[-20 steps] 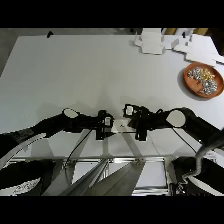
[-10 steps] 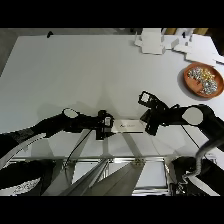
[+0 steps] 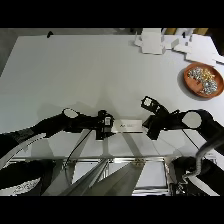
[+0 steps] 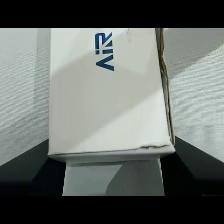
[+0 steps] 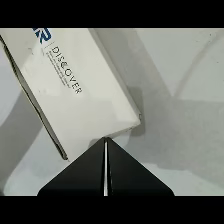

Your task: Fold the box and place the chain.

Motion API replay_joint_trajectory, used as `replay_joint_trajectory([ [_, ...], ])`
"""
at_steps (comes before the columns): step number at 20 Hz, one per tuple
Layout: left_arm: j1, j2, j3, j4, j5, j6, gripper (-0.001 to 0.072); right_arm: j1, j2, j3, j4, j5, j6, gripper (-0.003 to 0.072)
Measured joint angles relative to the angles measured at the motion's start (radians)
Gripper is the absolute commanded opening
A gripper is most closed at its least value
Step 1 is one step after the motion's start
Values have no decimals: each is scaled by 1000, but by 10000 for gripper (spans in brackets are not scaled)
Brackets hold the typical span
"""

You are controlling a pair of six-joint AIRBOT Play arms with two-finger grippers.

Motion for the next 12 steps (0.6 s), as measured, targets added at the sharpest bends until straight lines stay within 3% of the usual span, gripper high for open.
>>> replay_joint_trajectory([
  [6,0,0,0,0,1,7,11,-1,97,0,-73,31,101,20],
  [12,0,0,0,0,0,5,11,-120,243,4,-436,179,570,21],
])
